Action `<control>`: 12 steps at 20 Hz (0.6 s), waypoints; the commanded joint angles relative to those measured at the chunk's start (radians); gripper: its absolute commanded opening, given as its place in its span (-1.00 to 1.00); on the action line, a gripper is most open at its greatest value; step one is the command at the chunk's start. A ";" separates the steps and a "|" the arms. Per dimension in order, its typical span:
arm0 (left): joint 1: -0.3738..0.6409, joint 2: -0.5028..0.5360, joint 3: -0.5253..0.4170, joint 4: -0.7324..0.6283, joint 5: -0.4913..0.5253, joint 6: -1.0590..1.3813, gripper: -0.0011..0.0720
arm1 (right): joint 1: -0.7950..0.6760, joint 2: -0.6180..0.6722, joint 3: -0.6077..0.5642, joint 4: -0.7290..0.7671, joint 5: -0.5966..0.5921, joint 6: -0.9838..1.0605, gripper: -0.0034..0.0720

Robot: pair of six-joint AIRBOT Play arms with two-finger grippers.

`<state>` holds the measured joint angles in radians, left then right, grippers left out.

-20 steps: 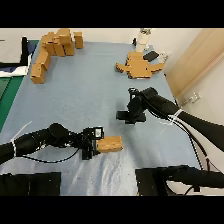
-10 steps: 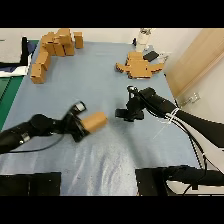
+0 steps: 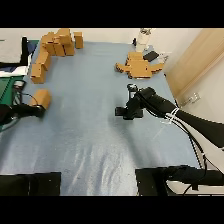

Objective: Fold the box.

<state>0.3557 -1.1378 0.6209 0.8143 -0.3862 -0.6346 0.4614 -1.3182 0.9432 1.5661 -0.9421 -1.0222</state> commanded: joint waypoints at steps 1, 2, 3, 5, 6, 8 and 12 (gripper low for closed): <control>0.113 -0.137 0.148 0.016 0.014 -0.098 0.39 | 0.000 0.000 0.001 -0.002 0.022 0.000 -0.89; 0.113 -0.185 0.199 0.016 0.009 -0.098 0.39 | 0.000 0.000 0.001 -0.002 0.027 0.000 -0.89; 0.111 -0.224 0.242 0.016 0.009 -0.099 0.39 | 0.000 0.000 0.001 -0.002 0.035 0.000 -0.89; 0.111 -0.298 0.316 -0.009 0.008 -0.099 0.39 | 0.000 0.000 0.001 0.001 0.054 0.000 -0.89; 0.111 -0.331 0.346 -0.025 0.008 -0.099 0.39 | 0.000 0.000 0.001 0.001 0.063 0.000 -0.89; 0.111 -0.377 0.381 -0.033 0.000 -0.099 0.39 | 0.000 0.000 0.001 0.005 0.081 0.000 -0.89; 0.111 -0.419 0.394 -0.033 -0.011 -0.095 0.39 | 0.000 0.000 0.001 0.005 0.090 0.000 -0.89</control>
<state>0.4641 -1.5158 0.9894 0.7868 -0.3870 -0.7292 0.4614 -1.3182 0.9432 1.5681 -0.8692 -1.0222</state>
